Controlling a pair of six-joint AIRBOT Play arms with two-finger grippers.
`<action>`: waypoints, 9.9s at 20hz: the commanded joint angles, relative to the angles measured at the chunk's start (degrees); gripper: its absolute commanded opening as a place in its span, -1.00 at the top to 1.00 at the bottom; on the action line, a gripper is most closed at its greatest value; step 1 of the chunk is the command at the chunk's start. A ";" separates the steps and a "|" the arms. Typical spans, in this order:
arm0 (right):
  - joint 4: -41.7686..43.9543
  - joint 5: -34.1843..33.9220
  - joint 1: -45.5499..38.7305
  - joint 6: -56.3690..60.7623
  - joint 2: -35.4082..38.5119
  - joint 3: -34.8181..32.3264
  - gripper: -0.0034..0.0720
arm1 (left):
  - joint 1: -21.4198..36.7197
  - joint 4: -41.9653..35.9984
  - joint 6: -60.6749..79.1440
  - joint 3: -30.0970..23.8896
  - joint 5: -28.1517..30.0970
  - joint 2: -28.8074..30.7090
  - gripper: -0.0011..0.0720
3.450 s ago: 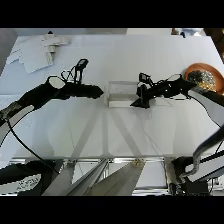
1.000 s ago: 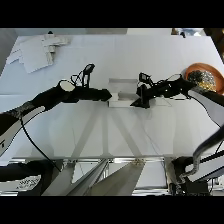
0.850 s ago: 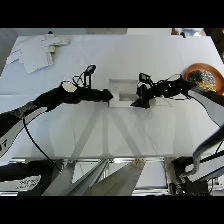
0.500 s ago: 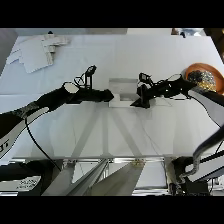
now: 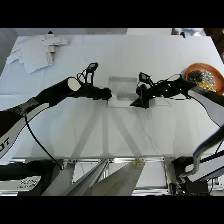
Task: Fold the box and place the chain.
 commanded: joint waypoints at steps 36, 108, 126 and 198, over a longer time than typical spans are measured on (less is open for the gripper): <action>-0.09 0.02 0.02 -0.13 -0.02 0.02 -0.25 | -8.46 29.18 -40.57 25.86 -31.58 -15.30 0.22; -0.09 0.02 0.02 -0.13 -0.02 0.02 -0.25 | 15.80 -29.90 103.73 9.46 -33.46 -15.61 -0.94; -0.09 0.00 0.02 -0.13 -0.02 0.02 -0.25 | 11.78 -29.44 96.41 9.60 -30.27 -17.81 -0.94; -3.87 4.76 -6.95 29.35 24.20 0.02 0.88 | 5.20 -18.32 89.18 10.03 -20.41 -17.07 0.21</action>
